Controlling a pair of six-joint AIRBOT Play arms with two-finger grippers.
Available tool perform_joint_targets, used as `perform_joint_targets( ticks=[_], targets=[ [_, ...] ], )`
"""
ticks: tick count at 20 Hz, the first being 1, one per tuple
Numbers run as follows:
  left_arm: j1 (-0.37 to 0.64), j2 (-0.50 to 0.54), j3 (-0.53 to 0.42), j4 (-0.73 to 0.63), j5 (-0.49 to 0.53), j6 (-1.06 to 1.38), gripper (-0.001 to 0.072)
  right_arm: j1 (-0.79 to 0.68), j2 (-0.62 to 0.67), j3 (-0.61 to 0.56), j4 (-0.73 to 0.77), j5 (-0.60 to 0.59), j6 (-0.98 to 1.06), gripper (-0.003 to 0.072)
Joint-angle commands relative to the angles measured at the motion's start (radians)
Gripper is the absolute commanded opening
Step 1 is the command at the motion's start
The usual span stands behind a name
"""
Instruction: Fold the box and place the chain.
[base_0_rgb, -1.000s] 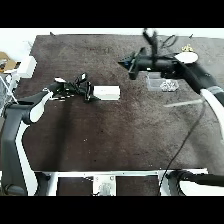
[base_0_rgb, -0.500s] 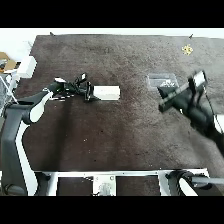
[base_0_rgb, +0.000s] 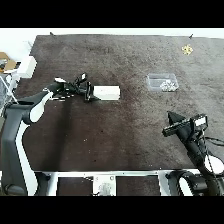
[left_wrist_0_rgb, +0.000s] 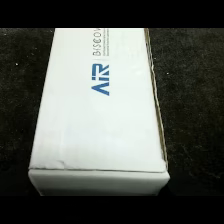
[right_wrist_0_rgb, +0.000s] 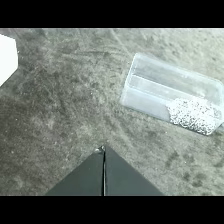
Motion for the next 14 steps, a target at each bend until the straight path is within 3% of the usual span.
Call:
perform_joint_targets(
  ticks=[1,2,3,4,9,12,14],
  targets=[
    [0.000,0.001,0.000,-0.019,-0.023,0.000,0.0394,-0.001,0.026,-0.023,-0.003,-0.016,0.000,0.0000],
    [0.000,0.001,0.000,-0.029,-0.024,-0.008,0.0332,-0.001,0.026,-0.023,-0.003,-0.016,0.000,0.0000],
    [0.000,0.002,0.000,-0.041,-0.033,-0.040,0.0058,-0.001,0.026,-0.023,-0.003,-0.016,0.000,0.0000],
    [0.000,0.006,0.001,-0.057,-0.034,-0.068,0.0012,-0.001,0.026,-0.023,-0.003,-0.016,0.000,0.0000],
    [0.002,0.129,0.001,-0.146,0.003,-0.144,0.0009,-0.001,0.026,-0.023,-0.003,-0.016,0.000,0.0000],
    [0.018,0.298,0.001,-0.147,0.162,-0.229,0.0009,-0.001,0.026,-0.023,-0.003,-0.016,0.000,0.0000],
    [0.047,0.425,0.001,-0.139,0.327,-0.341,0.0007,-0.001,0.026,-0.023,-0.003,-0.016,0.000,0.0000]
  ],
)
